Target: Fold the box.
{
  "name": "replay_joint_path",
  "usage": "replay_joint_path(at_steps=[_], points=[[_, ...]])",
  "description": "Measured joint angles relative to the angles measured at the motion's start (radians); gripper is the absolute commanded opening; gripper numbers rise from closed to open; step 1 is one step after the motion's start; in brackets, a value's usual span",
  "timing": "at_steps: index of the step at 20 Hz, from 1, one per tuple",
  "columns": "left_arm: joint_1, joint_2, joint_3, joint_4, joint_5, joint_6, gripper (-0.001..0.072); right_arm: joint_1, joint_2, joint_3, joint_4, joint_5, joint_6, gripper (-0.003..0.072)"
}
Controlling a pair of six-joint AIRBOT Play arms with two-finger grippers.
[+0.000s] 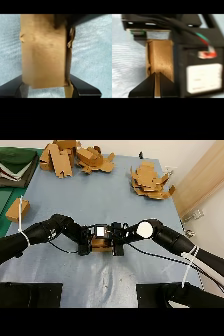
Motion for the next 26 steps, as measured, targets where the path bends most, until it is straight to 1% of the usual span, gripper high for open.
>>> replay_joint_path(at_steps=[6, 12, 16, 18, 19, 24, 26], points=[[0.0, 0.0, 0.0, 0.0, 0.0, 0.0, 0.0174, 0.047, -0.004, 0.0, 0.008, 0.055, 0.046, 0.0089], [0.0, 0.0, 0.0, 0.0, 0.0, 0.0, 0.0174, 0.055, 0.006, 0.0, 0.025, 0.067, 0.066, 0.009], [0.0, 0.0, 0.0, -0.002, 0.0, 0.0, 0.0174, 0.054, 0.053, -0.001, 0.105, 0.065, 0.129, 0.0089], [0.0, 0.0, 0.0, -0.003, 0.0, 0.0, 0.0174, 0.056, 0.076, 0.0, 0.114, 0.066, 0.226, 0.0068], [0.0, 0.0, 0.0, -0.003, 0.0, 0.0, 0.0174, 0.056, 0.084, -0.001, 0.095, 0.076, 0.292, 0.0019], [0.0, 0.0, 0.0, -0.004, 0.003, 0.0, 0.0174, 0.048, 0.092, -0.046, -0.059, 0.111, 0.604, 0.0006], [0.0, 0.0, 0.0, -0.003, 0.005, 0.0, 0.0174, 0.03, 0.098, -0.068, -0.085, 0.111, 0.729, 0.0005]])
